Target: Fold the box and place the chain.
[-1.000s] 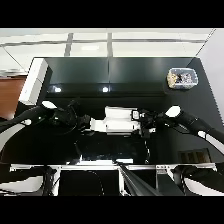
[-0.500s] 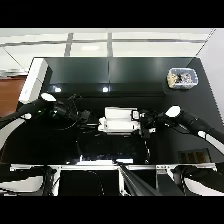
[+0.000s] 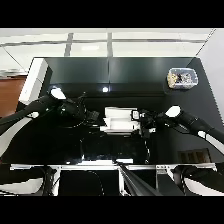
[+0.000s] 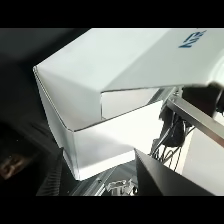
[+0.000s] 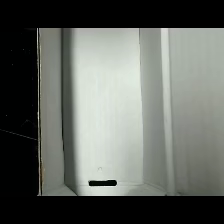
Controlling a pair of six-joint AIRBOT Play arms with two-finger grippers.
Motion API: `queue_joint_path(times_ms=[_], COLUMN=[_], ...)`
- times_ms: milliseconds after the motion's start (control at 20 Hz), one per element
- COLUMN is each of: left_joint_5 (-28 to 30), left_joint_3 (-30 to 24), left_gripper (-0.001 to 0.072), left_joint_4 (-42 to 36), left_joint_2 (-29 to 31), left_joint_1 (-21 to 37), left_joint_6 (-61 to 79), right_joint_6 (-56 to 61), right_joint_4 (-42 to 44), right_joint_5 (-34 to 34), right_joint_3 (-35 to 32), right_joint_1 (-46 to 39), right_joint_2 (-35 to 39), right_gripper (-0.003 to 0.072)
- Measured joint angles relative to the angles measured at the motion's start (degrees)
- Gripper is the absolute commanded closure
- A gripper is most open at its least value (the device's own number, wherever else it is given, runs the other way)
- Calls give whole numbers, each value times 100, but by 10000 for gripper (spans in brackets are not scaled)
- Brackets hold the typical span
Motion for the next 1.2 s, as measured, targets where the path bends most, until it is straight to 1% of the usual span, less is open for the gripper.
queue_joint_path(times_ms=[150,250,300,350,400,450,800,1200], left_joint_5=[4,15,28,63,111,184,730,929], left_joint_3=[205,319,369,415,457,498,643,671], left_gripper=[210,226,264,268,303,311,311,311], left_joint_4=[98,170,243,369,498,610,992,1353], left_joint_2=[0,0,0,0,0,0,2,7], left_joint_1=[-140,-234,-284,-345,-402,-468,-837,-979], left_joint_6=[-341,-564,-706,-898,-1108,-1305,-2039,-2476], right_joint_6=[0,0,-2,-2,0,0,-2,-2], right_joint_4=[0,-2,-2,-2,-2,-2,-9,-11], right_joint_5=[0,0,0,2,2,2,11,7], right_joint_3=[0,0,0,0,0,0,0,0], right_joint_1=[0,0,0,0,0,0,0,0], right_joint_2=[-2,-2,0,-2,-2,-2,0,0], right_gripper=[551,551,551,551,551,551,551,551])
